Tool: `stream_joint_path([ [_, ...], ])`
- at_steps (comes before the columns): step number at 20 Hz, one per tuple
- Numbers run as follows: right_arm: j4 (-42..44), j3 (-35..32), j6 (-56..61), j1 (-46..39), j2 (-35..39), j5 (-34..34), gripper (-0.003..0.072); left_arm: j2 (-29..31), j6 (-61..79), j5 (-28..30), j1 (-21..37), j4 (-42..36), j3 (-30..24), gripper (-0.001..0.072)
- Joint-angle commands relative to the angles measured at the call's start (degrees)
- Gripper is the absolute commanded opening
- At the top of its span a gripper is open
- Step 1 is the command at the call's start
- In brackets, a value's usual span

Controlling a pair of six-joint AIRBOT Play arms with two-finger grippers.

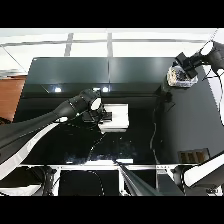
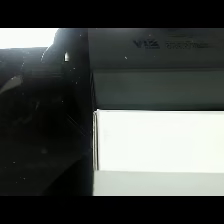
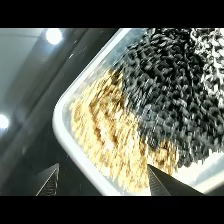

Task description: Fold the box and place the chain.

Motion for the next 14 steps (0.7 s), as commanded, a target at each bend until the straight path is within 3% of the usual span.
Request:
stream_joint_path([
  [1,5.66,2.51,3.19,-1.4,-4.26,-0.11,0.0601,0.0,0.0,-0.83,-0.02,0.04,0.0,0.0025],
  [8,5.84,2.51,3.85,-1.88,-5.4,-1.18,0.0593,0.0,0.0,-0.79,-0.02,0.0,0.0,0.0025],
  [10,7.39,2.51,3.43,-1.88,-6.49,-1.05,0.048,0.0,0.0,-0.83,-0.02,0.0,0.0,0.0025],
  [12,8.85,2.51,0.68,-1.9,-7.48,-0.98,0.0468,0.0,0.0,-0.87,-0.02,-0.02,0.0,0.0025],
  [13,8.92,2.51,-2.38,-1.9,-7.5,-0.66,0.012,0.0,-0.02,-0.96,-0.02,-0.02,0.0,0.0025],
  [14,9.25,2.54,-5.03,-2.03,-7.28,-0.28,0.0015,0.0,0.0,-0.96,-0.02,-0.02,0.0,0.0025],
])
